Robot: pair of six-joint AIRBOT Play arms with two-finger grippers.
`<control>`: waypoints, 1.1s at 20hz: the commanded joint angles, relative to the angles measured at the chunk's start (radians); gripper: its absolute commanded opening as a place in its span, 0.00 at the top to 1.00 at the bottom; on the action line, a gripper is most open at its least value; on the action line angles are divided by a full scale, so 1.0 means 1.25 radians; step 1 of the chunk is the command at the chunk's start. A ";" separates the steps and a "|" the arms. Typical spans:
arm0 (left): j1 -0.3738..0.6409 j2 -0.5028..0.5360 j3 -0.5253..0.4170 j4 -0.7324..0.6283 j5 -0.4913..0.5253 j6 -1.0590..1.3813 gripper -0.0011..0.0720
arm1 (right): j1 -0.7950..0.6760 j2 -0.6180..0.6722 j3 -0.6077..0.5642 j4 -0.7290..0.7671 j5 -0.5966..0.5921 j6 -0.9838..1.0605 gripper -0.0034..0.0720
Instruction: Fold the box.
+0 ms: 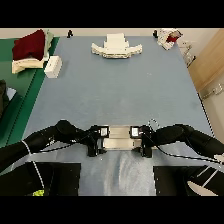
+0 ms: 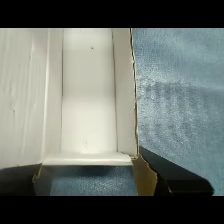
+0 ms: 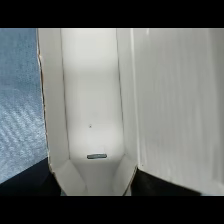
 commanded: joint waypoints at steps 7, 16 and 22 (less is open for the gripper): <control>-0.011 -0.006 0.002 0.025 0.019 -0.028 0.28 | 0.000 0.000 0.001 0.000 0.000 0.000 0.23; -0.029 -0.009 0.004 0.041 0.027 -0.039 0.28 | 0.000 0.000 0.001 0.000 0.000 0.000 0.23; -0.029 -0.009 0.004 0.041 0.027 -0.040 0.28 | 0.000 0.000 0.001 0.000 0.000 0.000 0.23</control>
